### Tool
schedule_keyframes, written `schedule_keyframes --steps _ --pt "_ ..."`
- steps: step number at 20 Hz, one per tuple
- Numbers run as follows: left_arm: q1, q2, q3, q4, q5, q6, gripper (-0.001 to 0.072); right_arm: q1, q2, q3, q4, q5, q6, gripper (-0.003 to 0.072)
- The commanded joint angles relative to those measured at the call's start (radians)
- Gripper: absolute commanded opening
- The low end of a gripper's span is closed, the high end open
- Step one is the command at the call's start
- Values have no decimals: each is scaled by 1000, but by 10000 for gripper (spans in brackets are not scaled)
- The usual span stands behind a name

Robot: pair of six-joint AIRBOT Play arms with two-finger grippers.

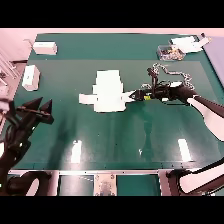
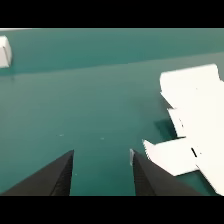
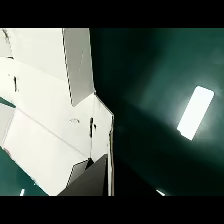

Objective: Fold the box and place the chain.

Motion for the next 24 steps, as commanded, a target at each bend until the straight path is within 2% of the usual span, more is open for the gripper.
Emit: schedule_keyframes --steps 1,5,7,9,13,15,21,24 --pt "0 -255 127 2 -96 -14 420 3 7 0 11 -29 -5 4" --pt "0 -575 327 47 -229 0 420 3 7 0 11 -29 -1 4" --pt "0 -673 396 47 -229 74 419 3 7 -6 11 -38 -1 5" --pt "0 -691 417 39 -200 66 419 3 8 -23 11 -47 -1 4" --pt "0 -694 430 0 -235 127 419 4 19 -39 26 -70 -9 4" --pt "12 -739 481 37 -270 117 419 8 23 -37 29 -70 -13 4" --pt "107 -1026 763 179 -640 -8 420 16 23 -37 28 -84 -13 4" --pt "104 -1180 922 332 -778 -157 420 19 23 -38 26 -85 -13 5"
